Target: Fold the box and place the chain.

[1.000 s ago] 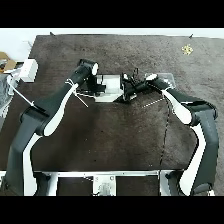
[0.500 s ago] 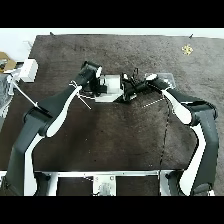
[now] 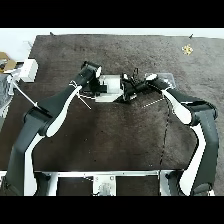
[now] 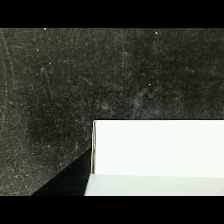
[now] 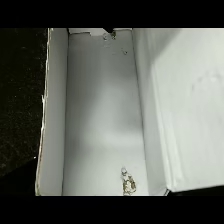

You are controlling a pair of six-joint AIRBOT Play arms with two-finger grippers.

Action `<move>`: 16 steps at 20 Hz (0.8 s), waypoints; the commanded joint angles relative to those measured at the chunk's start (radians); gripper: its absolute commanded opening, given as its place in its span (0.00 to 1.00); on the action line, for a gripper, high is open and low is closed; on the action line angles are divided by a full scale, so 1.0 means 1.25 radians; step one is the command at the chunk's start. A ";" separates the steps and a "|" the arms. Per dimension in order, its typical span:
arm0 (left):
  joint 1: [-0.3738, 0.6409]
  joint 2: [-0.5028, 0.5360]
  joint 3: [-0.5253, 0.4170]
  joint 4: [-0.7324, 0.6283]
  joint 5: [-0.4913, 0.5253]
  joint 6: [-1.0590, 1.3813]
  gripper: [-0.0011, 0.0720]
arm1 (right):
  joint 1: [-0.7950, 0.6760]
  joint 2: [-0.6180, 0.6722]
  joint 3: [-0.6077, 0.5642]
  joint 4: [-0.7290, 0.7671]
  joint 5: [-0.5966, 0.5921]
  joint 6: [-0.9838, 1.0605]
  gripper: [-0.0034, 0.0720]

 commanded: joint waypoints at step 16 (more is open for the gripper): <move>0.007 0.113 0.001 -0.020 -0.084 0.126 0.48 | 0.001 0.000 0.000 0.000 0.000 0.000 0.57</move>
